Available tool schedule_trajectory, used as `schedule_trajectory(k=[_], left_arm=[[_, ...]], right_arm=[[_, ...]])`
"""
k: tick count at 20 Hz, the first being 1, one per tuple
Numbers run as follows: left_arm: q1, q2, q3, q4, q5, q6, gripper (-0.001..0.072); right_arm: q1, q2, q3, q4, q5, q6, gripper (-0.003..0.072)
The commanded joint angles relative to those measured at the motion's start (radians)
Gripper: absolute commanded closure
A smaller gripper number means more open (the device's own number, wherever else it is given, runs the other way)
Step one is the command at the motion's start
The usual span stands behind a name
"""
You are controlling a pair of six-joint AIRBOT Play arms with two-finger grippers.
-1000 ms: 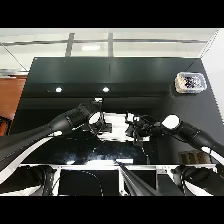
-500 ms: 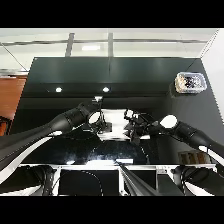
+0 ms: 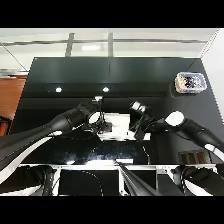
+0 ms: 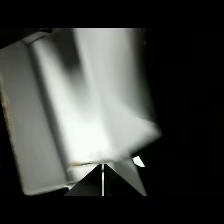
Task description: Fold the box and place the chain.
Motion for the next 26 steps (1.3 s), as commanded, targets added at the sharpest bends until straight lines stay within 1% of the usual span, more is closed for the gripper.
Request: schedule_trajectory(k=[1,3,4,5,6,8,9,10,12,14,15,17,20,21,22,23,24,26], left_arm=[[0.001,0.0,0.0,0.0,-0.004,-0.001,0.0681],[0.001,0.0,0.0,0.0,-0.003,-0.001,0.0682],[0.001,0.0,0.0,0.0,-0.003,-0.001,0.0681],[0.001,0.0,0.0,0.0,-0.004,-0.001,0.0681],[0.001,0.0,0.0,0.0,-0.004,-0.001,0.0681],[0.001,0.0,0.0,0.0,-0.004,-0.001,0.0682],[0.001,0.0,0.0,0.0,-0.003,-0.001,0.0681],[0.001,0.0,0.0,0.0,-0.004,-0.001,0.0681],[0.001,0.0,0.0,0.0,-0.005,-0.001,0.0681],[0.001,0.0,0.0,0.0,-0.006,-0.001,0.0681],[0.001,0.0,0.0,0.0,-0.006,-0.001,0.0681],[0.001,0.0,0.0,0.0,-0.005,-0.001,0.0681],[0.001,0.0,0.0,0.0,-0.005,-0.001,0.0681],[0.001,0.0,0.0,0.0,-0.005,-0.001,0.0681],[0.001,0.0,0.0,0.0,-0.006,-0.001,0.0681],[0.001,0.0,0.0,0.0,-0.006,-0.001,0.0681],[0.001,0.0,0.0,0.0,-0.006,-0.001,0.0681],[0.001,0.0,0.0,0.0,-0.005,-0.001,0.0682]], right_arm=[[-0.237,0.1,0.018,-0.185,0.07,0.451,0.0677],[-0.432,0.114,0.014,-0.268,0.074,0.752,0.0678],[-0.509,0.113,-0.005,-0.298,0.079,0.893,0.0677],[-0.551,0.113,-0.033,-0.314,0.085,0.988,0.0677],[-0.565,0.113,-0.058,-0.316,0.107,1.003,0.0677],[-0.535,0.084,-0.089,-0.306,0.205,0.981,0.0677],[-0.507,0.056,-0.098,-0.279,0.254,0.954,0.0677],[-0.47,0.019,-0.105,-0.214,0.292,0.887,0.0677],[-0.392,-0.06,-0.106,-0.042,0.304,0.765,0.0677],[-0.317,-0.124,-0.105,0.133,0.267,0.665,0.0677],[-0.285,-0.142,-0.103,0.19,0.258,0.627,0.0677],[-0.246,-0.147,-0.071,0.212,0.269,0.576,0.0677],[-0.246,-0.147,0.008,0.204,0.366,0.569,0.0674],[-0.246,-0.147,0.025,0.204,0.385,0.588,0.0646],[-0.244,-0.147,0.036,0.204,0.394,0.605,0.0443],[-0.245,-0.147,0.045,0.204,0.412,0.606,0.0151],[-0.244,-0.147,0.054,0.205,0.431,0.605,0.0054],[-0.238,-0.147,0.065,0.21,0.449,0.603,0.0055]])
